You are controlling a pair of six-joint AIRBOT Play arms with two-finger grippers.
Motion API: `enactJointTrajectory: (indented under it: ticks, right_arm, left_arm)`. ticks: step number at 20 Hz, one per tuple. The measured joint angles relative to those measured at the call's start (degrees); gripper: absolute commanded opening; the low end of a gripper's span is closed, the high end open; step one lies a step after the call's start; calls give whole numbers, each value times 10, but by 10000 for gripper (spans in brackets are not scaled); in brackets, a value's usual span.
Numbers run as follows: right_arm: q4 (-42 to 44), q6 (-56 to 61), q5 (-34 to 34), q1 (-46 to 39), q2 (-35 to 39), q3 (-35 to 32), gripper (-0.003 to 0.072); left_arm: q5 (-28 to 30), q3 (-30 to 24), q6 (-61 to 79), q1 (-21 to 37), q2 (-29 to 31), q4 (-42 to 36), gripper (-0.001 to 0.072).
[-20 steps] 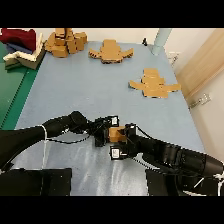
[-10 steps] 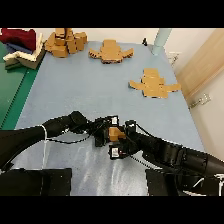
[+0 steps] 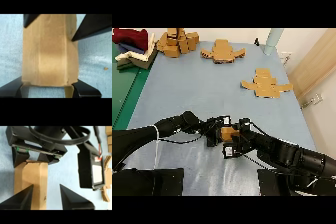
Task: Fold the box.
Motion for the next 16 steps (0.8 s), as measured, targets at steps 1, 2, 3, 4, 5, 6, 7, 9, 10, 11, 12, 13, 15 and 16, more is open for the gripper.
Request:
enactJointTrajectory:
  ticks: [1, 2, 3, 4, 5, 6, 7, 9, 10, 11, 12, 13, 15, 16]
  right_arm:
    - [0, 2, 0, -1, 1, 0, 463]
    - [0, 3, 0, -5, 0, 0, 462]
    - [-1, 5, -1, -10, -3, 0, 463]
    - [-1, 6, -1, -15, -5, 0, 462]
    - [-1, 7, 0, -21, -9, 0, 462]
    - [-1, 8, 4, -26, -11, 0, 462]
    - [-1, 9, 6, -28, -12, 0, 435]
    - [8, 9, 9, -31, -14, 0, 361]
    - [15, 9, 9, -32, -15, 0, 361]
    - [21, 9, 9, -33, -15, 0, 361]
    - [30, 9, 9, -33, -16, 0, 323]
    - [40, 9, 9, -34, -16, 0, 235]
    - [60, 9, 6, -32, -16, 0, 221]
    - [71, 9, 4, -31, -16, 0, 220]
  left_arm:
    - [0, 0, 0, 0, 0, 0, 474]
    - [0, 0, 0, 0, 0, 0, 474]
    - [0, 0, 0, 0, 0, 0, 474]
    - [0, 0, 0, 0, 0, 0, 474]
    - [0, 0, 0, 0, 0, 0, 474]
    - [0, 0, 0, 0, 0, 0, 474]
    - [0, 0, 0, 0, 0, 0, 474]
    - [0, 0, 0, 0, 0, 0, 474]
    - [0, 0, 0, 0, 0, 0, 474]
    - [0, 0, 0, 0, 0, 0, 474]
    - [0, 0, 0, 0, 0, 0, 474]
    - [0, 0, 0, 0, 0, 0, 474]
    - [0, 0, 0, 0, 0, 0, 474]
    - [0, 0, 0, 0, 0, 0, 474]
